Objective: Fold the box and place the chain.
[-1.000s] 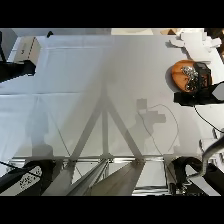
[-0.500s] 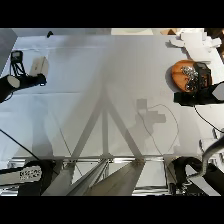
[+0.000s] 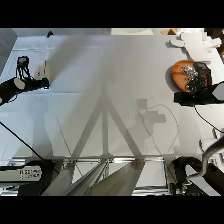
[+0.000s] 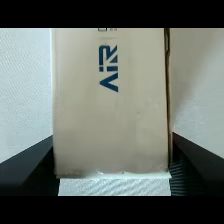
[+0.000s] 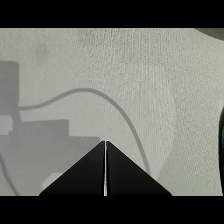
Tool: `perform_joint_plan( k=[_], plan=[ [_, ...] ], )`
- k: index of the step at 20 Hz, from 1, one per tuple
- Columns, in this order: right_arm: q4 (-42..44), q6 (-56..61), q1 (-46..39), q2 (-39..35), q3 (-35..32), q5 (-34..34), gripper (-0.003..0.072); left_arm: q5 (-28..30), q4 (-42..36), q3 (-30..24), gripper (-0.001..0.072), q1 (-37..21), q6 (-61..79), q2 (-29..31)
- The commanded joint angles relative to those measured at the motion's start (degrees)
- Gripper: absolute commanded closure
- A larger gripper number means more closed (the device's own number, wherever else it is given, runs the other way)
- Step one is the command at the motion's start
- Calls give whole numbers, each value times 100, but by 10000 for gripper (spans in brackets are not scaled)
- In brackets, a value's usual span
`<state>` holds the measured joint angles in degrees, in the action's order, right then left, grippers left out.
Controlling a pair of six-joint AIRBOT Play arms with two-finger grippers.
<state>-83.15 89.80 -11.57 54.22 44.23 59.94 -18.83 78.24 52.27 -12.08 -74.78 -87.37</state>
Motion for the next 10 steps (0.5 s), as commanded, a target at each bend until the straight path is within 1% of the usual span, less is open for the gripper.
perform_joint_plan(
  k=[1, 6, 10],
  plan=[
    [0, 0, -4, -4, 4, 0, 671, -37, 0, -2, 48, -2, 0, 356],
    [0, 0, -4, -4, 4, 2, 671, -483, -17, -2, 52, 149, 22, 1097],
    [0, 0, -4, -4, 4, 0, 671, -529, -20, -2, 65, 551, 20, 1510]
  ],
)
